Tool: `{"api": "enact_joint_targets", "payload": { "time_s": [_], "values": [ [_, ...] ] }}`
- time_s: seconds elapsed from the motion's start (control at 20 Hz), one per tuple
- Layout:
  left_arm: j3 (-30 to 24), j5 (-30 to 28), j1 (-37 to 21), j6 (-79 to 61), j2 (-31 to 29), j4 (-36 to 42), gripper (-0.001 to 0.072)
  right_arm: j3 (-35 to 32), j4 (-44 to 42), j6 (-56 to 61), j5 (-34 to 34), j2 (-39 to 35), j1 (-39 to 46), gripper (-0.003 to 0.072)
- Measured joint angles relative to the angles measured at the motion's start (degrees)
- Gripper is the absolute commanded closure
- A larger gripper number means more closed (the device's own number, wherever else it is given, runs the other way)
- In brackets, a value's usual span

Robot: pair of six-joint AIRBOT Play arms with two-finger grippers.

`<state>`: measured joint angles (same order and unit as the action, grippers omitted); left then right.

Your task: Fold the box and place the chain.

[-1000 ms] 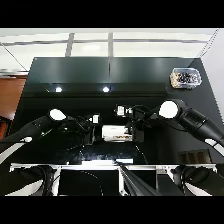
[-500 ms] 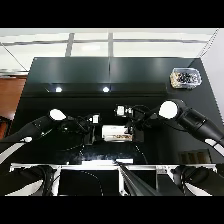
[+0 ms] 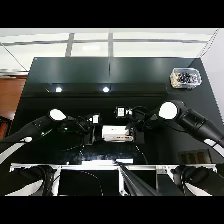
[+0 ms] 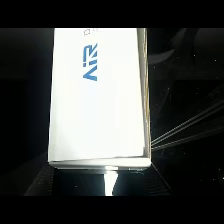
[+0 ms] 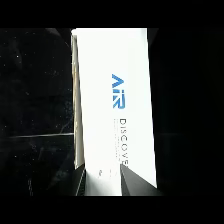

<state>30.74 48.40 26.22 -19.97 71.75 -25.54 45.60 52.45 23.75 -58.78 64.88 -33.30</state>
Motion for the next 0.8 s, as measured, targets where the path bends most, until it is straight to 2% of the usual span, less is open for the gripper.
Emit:
{"api": "enact_joint_targets", "payload": {
  "time_s": [0.8],
  "values": [
    [0.0,0.0,0.0,0.0,0.0,0.0,0.0331,0.0,-0.4,4.9,-0.3,0.0,0.0,0.0439]
  ]
}}
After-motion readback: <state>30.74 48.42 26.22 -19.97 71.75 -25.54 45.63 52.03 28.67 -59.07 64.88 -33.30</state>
